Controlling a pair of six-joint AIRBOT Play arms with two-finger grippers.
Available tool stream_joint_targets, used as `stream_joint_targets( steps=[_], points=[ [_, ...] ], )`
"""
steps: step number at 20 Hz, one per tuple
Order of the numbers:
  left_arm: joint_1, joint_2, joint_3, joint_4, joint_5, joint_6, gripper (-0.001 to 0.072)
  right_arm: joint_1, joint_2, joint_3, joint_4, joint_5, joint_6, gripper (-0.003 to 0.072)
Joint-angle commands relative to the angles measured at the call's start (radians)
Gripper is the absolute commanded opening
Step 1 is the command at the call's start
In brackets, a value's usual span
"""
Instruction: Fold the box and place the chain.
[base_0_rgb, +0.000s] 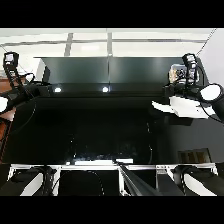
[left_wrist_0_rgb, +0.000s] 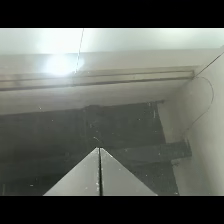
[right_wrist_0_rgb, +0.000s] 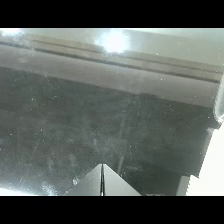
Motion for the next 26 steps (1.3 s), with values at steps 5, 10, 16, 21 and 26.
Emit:
stream_joint_targets(
  steps=[5, 10, 16, 21, 26],
  points=[
    [0.0, -0.001, 0.0, 0.0, 0.0, 0.0, 0.0026, 0.006, -0.001, 0.0, 0.107, -0.214, 0.0, 0.0016],
    [0.0, -0.003, 0.0, 0.0, 0.052, 0.0, 0.0026, 0.006, -0.001, 0.0, 0.221, -0.309, 0.0, 0.0017],
    [-0.017, -0.032, 0.0, -0.076, 0.206, -0.003, 0.0114, 0.005, -0.002, 0.0, 0.22, -0.333, 0.0, 0.0071],
    [-0.073, -0.137, 0.0, -0.077, 0.127, -0.002, 0.071, -0.068, -0.026, 0.002, 0.124, -0.201, 0.002, 0.072],
    [-0.073, -0.17, 0.0, -0.074, 0.073, -0.003, 0.0709, -0.647, -0.116, 0.07, 0.087, -0.074, 0.152, 0.072]
  ],
)
